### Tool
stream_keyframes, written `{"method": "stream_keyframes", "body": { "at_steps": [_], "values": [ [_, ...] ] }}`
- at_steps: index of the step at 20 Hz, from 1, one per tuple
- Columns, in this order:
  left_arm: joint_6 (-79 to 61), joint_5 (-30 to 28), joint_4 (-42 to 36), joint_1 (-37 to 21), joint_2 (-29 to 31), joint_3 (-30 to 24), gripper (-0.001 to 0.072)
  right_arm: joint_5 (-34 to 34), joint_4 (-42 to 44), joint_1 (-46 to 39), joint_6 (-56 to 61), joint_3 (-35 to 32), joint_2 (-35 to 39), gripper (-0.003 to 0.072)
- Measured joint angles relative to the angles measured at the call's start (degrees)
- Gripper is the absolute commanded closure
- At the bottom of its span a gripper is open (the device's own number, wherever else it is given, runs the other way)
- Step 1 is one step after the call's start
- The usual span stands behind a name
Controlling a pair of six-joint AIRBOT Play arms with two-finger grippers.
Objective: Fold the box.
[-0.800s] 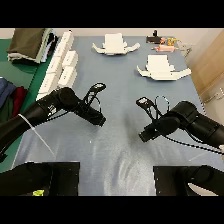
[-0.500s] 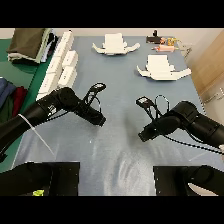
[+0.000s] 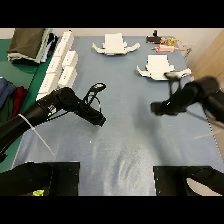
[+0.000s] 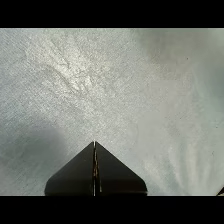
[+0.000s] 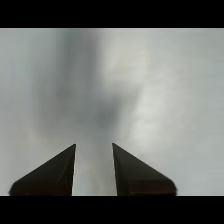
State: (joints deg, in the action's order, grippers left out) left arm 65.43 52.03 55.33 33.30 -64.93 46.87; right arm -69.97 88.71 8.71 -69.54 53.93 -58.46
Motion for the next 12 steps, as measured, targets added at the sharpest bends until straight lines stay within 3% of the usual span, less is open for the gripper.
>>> {"method": "stream_keyframes", "body": {
  "at_steps": [3,7,12],
  "values": [
    [0.0,0.0,0.0,0.0,0.0,0.0,0.0695,-3.0,0.4,-16.3,-5.8,12.6,-7.7,0.0313],
    [0.0,0.0,0.0,0.0,0.0,0.0,0.0695,-2.0,7.9,-34.8,-13.4,32.1,-25.2,0.0313],
    [0.0,0.0,0.0,0.0,0.0,0.0,0.0695,1.1,20.3,-44.2,-19.6,52.5,-47.5,0.0313]
  ]
}}
